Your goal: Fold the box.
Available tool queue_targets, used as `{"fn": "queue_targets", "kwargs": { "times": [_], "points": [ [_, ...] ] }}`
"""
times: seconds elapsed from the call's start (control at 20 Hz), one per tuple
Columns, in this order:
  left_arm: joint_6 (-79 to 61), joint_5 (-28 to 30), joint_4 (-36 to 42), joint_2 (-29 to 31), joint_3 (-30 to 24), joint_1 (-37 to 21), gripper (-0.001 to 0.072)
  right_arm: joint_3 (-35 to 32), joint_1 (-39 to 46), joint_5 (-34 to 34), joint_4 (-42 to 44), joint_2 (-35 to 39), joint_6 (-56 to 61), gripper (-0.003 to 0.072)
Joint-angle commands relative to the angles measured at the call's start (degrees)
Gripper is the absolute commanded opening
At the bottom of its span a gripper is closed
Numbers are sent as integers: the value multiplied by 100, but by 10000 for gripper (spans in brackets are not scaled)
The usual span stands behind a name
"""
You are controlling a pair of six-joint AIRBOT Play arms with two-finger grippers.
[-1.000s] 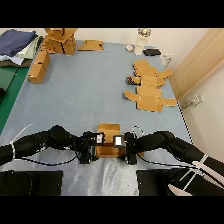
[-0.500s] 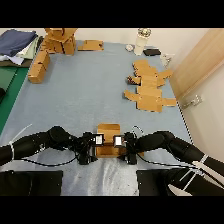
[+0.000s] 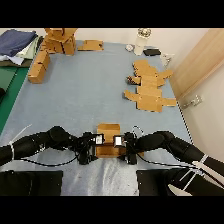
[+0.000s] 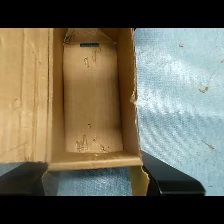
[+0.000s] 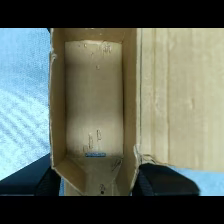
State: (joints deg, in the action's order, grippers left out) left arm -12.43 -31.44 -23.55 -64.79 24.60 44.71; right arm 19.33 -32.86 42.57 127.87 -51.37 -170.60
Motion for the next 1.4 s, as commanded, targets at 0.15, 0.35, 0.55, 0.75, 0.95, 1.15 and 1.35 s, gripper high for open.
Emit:
{"fn": "queue_targets", "kwargs": {
  "times": [0.15, 0.35, 0.55, 0.75, 0.95, 1.15, 1.35],
  "points": [
    [2, -2, 17, 0, -2, -11, 463, 0, 2, -2, 2, 0, 2, 563],
    [2, -2, 17, 0, -2, -11, 463, 0, 2, -4, 2, 0, 2, 562],
    [2, -2, 20, 0, -2, -11, 463, 0, 2, -2, 2, 2, 2, 563],
    [2, -2, 20, 0, -2, -11, 463, 0, 2, -4, 2, 0, 2, 563],
    [2, -2, 17, 0, -2, -11, 463, 0, 2, -4, 0, 2, 2, 563],
    [2, -2, 20, 0, -2, -11, 463, 0, 2, 9, 7, 0, 2, 562],
    [2, -2, 17, 0, -2, -11, 463, 2, 2, 155, 151, 4, 0, 720]
  ]
}}
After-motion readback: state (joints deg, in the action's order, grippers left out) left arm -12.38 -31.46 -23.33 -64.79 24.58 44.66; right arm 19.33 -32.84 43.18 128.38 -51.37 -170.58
